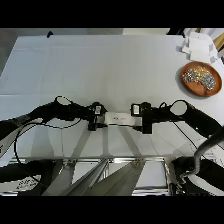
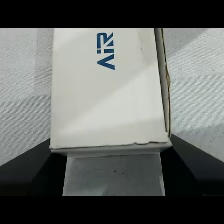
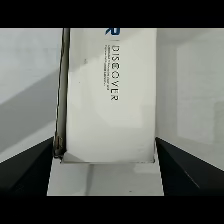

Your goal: Fold the box and place the chain.

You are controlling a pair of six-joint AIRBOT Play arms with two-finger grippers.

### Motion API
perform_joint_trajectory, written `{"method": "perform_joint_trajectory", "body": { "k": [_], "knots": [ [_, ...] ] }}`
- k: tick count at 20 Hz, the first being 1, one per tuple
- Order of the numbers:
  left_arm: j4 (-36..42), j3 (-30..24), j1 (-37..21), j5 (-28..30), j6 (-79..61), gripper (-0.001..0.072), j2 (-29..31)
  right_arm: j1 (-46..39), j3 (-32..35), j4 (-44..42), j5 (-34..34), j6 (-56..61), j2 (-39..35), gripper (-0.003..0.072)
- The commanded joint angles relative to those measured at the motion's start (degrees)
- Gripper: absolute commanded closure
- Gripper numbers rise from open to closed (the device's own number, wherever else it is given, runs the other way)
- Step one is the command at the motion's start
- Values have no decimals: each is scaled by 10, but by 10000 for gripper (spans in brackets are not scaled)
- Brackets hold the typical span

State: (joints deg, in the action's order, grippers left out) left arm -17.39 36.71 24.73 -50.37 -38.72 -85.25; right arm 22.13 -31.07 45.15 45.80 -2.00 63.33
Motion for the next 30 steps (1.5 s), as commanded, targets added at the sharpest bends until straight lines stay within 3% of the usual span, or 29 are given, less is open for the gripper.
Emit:
{"method": "perform_joint_trajectory", "body": {
  "k": [1, 3, 5, 6, 7, 8, 9, 10, 17, 24, 26, 29, 30],
  "knots": [
    [0, 0, 0, 0, 0, 458, 0, 1, 0, 2, -7, 7, 9, 23],
    [0, 0, 0, 0, 0, 458, 0, 1, 0, 3, -7, 7, 9, 155],
    [0, 0, 0, 0, 0, 458, 0, 1, 0, 3, -5, 6, 9, 371],
    [0, 0, 0, 0, 0, 458, 0, 1, 0, 3, -4, 6, 9, 390],
    [0, 0, 0, 0, 0, 458, 0, 1, 0, 2, -4, 6, 9, 378],
    [0, 0, 0, 0, 0, 458, 0, 1, 0, 2, -4, 6, 8, 259],
    [0, 0, 0, 0, 0, 458, 0, 1, 0, 2, -4, 6, 8, 66],
    [0, 0, 0, 0, 0, 458, 0, 1, 0, 1, -6, 7, 8, -28],
    [0, 0, 0, 0, 0, 458, 0, -24, 0, 3, 1, 11, -67, -28],
    [0, 0, 0, 0, 0, 458, 0, -89, 0, 215, 56, 323, -107, -2],
    [0, 0, 0, 0, 0, 458, 0, -107, 0, 252, 67, 380, -107, 111],
    [0, 0, 0, 0, 0, 458, 0, -130, 0, 270, 80, 468, -107, 657],
    [0, 0, 0, 0, 0, 458, 0, -136, 0, 272, 80, 492, -107, 672]
  ]
}}
